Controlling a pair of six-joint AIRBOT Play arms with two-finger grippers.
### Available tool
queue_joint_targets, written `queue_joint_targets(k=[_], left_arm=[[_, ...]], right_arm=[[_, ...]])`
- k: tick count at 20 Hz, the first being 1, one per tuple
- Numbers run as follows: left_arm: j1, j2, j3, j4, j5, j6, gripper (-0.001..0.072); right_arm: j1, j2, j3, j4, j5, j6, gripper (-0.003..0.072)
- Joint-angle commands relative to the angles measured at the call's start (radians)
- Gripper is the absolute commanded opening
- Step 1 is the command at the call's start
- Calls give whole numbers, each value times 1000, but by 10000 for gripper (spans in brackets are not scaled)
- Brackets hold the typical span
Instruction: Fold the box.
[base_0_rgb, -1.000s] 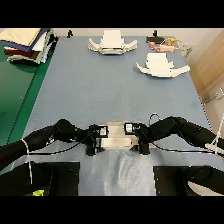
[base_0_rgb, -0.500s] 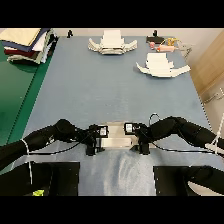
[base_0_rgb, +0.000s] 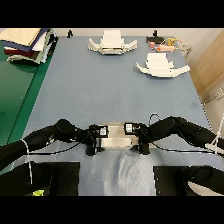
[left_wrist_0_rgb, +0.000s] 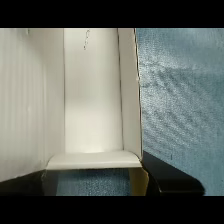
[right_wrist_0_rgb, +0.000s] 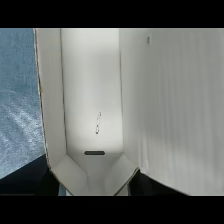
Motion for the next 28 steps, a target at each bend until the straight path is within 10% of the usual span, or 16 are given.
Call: queue_joint_targets(k=[1,8,10,28], left_arm=[[0,0,1,0,-2,-2,195],[0,0,2,0,-2,-6,196],[0,0,2,0,-1,-6,196],[0,0,2,0,0,-6,195]], right_arm=[[0,1,0,0,-1,0,446],[0,1,0,0,0,0,447],[0,1,0,0,0,0,720],[0,279,54,-309,-259,598,707]])
